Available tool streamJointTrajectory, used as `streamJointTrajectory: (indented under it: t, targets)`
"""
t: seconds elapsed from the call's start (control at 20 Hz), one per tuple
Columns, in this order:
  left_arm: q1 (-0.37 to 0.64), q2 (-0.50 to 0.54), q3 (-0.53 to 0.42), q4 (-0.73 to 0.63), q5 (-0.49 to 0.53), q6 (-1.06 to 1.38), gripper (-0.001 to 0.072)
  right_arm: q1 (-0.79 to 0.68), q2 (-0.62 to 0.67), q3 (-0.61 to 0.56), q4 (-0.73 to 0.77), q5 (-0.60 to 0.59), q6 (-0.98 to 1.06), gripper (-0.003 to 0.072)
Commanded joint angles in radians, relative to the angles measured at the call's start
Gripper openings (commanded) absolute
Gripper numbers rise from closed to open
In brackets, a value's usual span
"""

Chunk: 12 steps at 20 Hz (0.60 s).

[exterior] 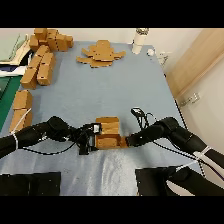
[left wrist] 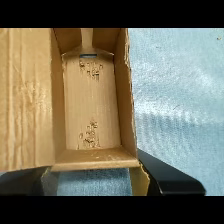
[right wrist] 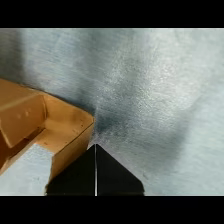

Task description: Fold the box.

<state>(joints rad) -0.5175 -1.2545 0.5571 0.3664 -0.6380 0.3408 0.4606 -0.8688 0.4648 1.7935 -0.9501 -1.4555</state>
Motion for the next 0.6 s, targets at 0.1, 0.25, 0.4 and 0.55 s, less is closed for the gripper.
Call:
streamJointTrajectory:
  t: [0.1,0.25,0.4,0.55]
  targets:
    - [0.000,0.000,0.001,0.000,0.000,0.000,0.0514,0.001,0.059,0.035,0.093,-0.023,-0.034,0.0018]
    - [0.000,0.000,0.001,0.000,0.000,0.000,0.0514,0.001,0.060,0.055,0.167,-0.027,-0.073,0.0021]
    - [0.000,0.000,0.001,0.000,0.000,0.000,0.0515,0.003,0.058,0.055,0.187,-0.027,-0.091,0.0021]
    - [0.000,0.000,0.001,0.000,0.000,0.000,0.0514,0.003,0.058,0.055,0.187,-0.027,-0.091,0.0021]
